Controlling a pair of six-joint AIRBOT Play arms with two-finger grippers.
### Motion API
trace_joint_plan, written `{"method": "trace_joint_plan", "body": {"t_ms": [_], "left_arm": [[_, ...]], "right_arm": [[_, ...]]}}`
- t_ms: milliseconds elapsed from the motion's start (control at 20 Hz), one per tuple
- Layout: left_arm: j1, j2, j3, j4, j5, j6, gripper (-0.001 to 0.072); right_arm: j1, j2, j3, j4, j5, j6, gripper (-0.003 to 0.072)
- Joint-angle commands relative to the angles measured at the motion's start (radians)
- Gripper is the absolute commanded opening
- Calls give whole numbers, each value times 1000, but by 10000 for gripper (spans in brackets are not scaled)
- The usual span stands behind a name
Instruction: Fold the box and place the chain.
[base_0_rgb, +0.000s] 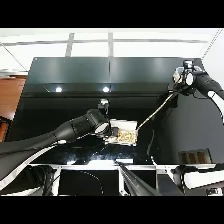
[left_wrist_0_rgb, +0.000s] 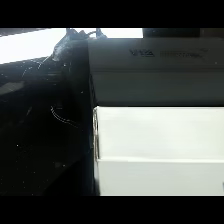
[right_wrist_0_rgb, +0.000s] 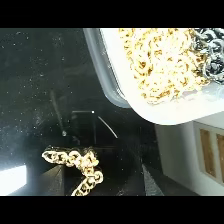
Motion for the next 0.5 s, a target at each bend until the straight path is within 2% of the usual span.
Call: {"method": "trace_joint_plan", "body": {"t_ms": [0, 50, 100, 250, 300, 450], "left_arm": [[0, 0, 0, 0, 0, 0, 32], [0, 0, 0, 0, 0, 0, 32], [0, 0, 0, 0, 0, 0, 32], [0, 0, 0, 0, 0, 0, 32], [0, 0, 0, 0, 0, 0, 32], [0, 0, 0, 0, 1, 0, 32]], "right_arm": [[-8, -4, 2, 89, -6, -68, 463], [-8, -4, 2, 91, -4, -68, 403], [-8, -4, 2, 91, -2, -68, 402], [-8, -4, 2, 91, 13, -76, 178], [-8, -4, 2, 91, 23, -78, 83], [-8, 2, 4, 91, 60, -78, 63]]}}
